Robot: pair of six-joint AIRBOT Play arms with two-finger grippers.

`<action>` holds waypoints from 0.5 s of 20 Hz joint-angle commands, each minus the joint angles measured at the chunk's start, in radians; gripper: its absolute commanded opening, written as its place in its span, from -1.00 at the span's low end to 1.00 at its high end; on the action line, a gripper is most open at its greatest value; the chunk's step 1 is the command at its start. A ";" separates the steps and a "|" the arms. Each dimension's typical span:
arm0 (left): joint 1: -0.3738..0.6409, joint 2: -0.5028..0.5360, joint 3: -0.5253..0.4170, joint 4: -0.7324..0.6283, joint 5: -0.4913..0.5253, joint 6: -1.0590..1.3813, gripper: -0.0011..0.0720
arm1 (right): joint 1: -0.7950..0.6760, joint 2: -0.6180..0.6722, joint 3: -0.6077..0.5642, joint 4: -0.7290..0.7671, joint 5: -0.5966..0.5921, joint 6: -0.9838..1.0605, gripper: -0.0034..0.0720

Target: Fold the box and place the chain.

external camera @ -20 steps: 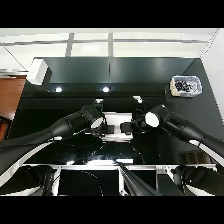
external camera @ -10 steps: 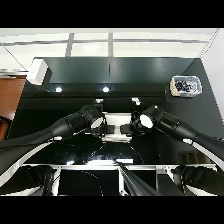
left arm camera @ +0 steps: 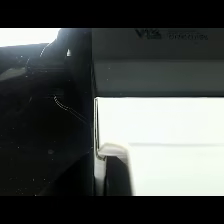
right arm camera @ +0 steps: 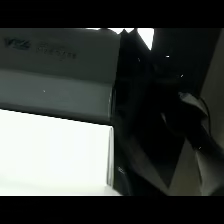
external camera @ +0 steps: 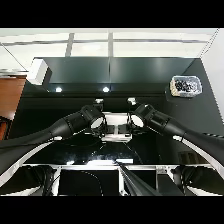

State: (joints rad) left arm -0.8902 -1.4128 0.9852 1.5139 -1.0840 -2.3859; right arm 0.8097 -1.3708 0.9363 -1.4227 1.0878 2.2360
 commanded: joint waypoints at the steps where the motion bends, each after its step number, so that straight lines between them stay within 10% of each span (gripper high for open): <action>1: 0.000 0.000 0.000 0.000 0.000 0.000 -0.90 | 0.005 -0.013 0.010 -0.004 0.008 0.035 -0.27; 10: 0.000 0.000 0.000 0.000 0.001 0.000 -0.90 | 0.005 -0.043 0.010 0.018 0.006 0.047 -0.46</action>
State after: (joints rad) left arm -0.8902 -1.4132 0.9852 1.5131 -1.0828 -2.3856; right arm 0.8135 -1.4067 0.9455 -1.4113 1.0935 2.2787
